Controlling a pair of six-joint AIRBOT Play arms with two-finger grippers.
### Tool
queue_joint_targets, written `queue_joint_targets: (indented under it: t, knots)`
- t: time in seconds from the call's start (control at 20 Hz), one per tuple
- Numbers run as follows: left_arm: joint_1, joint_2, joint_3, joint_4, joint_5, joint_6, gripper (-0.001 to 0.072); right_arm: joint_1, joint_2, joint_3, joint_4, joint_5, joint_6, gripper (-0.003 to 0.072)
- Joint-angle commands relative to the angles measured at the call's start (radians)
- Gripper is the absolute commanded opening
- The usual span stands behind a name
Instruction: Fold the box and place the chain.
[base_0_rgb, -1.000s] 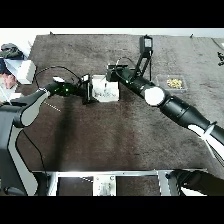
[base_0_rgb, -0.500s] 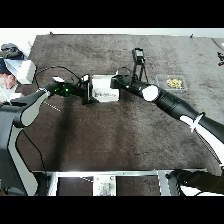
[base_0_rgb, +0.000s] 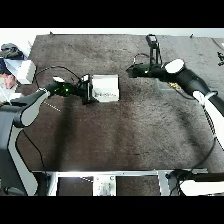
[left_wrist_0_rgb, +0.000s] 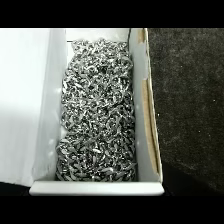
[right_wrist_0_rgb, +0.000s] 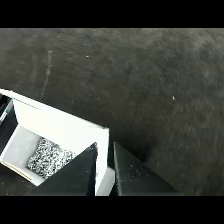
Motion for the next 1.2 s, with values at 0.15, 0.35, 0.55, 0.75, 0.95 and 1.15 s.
queue_joint_targets:
  t: [0.15,0.35,0.55,0.75,0.95,1.15]
  knots:
    - [0.000,0.001,0.000,0.000,0.000,0.000,0.0347,-0.115,-0.254,0.280,0.264,0.318,-0.362,0.0108]
    - [0.000,0.001,0.000,0.000,0.000,0.000,0.0348,-0.114,-0.390,0.391,0.309,0.388,-0.409,0.0048]
    - [0.000,0.001,0.000,0.000,0.000,0.000,0.0347,-0.101,-0.473,0.455,0.309,0.435,-0.427,0.0048]
    - [0.000,0.001,0.000,0.000,0.000,0.000,0.0347,-0.066,-0.489,0.455,0.289,0.480,-0.502,0.0049]
    - [0.000,0.001,0.000,0.000,0.000,0.000,0.0347,-0.044,-0.488,0.457,0.274,0.570,-0.576,0.0068]
    - [0.000,0.001,0.000,0.000,0.000,0.000,0.0347,-0.043,-0.482,0.457,0.275,0.681,-0.629,0.0069]
